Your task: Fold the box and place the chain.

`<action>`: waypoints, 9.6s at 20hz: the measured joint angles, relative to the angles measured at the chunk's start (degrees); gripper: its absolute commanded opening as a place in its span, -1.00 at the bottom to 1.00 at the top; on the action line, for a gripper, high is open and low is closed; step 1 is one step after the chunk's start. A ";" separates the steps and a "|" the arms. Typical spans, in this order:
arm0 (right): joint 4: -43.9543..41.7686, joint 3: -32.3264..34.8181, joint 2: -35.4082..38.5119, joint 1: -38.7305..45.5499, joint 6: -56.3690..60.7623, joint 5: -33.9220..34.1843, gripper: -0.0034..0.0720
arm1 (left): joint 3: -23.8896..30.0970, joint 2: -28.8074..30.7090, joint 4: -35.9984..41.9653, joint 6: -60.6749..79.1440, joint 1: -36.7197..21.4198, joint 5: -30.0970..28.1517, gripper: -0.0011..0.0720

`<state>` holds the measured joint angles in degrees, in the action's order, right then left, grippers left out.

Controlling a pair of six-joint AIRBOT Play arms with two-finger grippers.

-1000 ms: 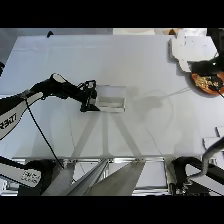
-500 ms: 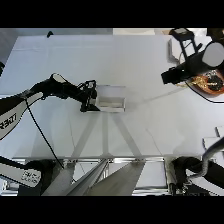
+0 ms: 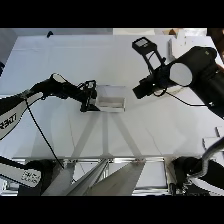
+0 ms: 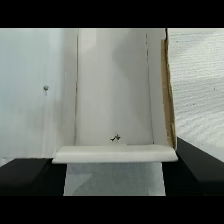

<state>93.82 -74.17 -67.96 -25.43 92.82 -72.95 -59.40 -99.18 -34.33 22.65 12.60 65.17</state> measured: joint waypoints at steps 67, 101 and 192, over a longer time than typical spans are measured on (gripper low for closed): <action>14.53 0.00 1.25 37.03 7.85 6.43 0.35 | 0.00 0.00 0.00 0.00 0.00 0.02 -0.06; 0.48 -0.26 -32.46 58.53 18.84 32.54 -0.88 | 0.00 0.00 0.00 0.00 0.00 0.00 -0.07; -1.92 2.36 -2.97 -3.23 -24.39 9.07 -0.08 | 0.00 0.00 0.00 0.02 0.02 0.02 -0.06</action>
<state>91.90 -71.81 -70.94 -28.67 68.42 -63.88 -59.40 -99.18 -34.33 22.68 12.62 65.19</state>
